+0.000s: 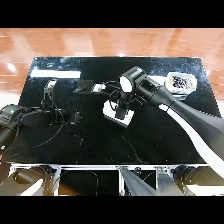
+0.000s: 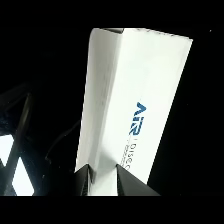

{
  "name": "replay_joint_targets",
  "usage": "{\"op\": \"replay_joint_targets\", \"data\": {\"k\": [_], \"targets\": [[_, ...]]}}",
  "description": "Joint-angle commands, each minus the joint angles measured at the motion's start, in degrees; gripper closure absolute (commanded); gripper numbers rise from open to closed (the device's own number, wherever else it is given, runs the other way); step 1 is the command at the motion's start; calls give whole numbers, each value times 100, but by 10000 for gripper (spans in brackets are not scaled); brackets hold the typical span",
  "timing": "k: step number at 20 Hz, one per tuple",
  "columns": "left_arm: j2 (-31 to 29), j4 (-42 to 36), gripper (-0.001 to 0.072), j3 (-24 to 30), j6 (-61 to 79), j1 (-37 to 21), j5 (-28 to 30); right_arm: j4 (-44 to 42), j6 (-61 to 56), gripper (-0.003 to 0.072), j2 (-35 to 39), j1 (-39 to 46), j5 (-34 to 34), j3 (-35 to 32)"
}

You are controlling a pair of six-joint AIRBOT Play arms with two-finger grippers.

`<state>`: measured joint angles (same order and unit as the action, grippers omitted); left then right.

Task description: Fold the box and place the chain.

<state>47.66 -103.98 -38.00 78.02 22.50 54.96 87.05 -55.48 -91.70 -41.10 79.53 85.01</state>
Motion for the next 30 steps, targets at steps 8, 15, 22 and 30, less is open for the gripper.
{"op": "replay_joint_targets", "data": {"k": [8,15,22,30], "targets": [[0,2,155,2,0,2,2,157,-2,513,39,22,-4,4],[2,0,155,2,-2,4,0,133,-4,514,105,186,22,61],[2,0,155,2,-2,4,2,129,-4,514,103,188,-9,57],[2,2,155,2,0,2,0,133,-2,602,92,188,-15,57]]}}
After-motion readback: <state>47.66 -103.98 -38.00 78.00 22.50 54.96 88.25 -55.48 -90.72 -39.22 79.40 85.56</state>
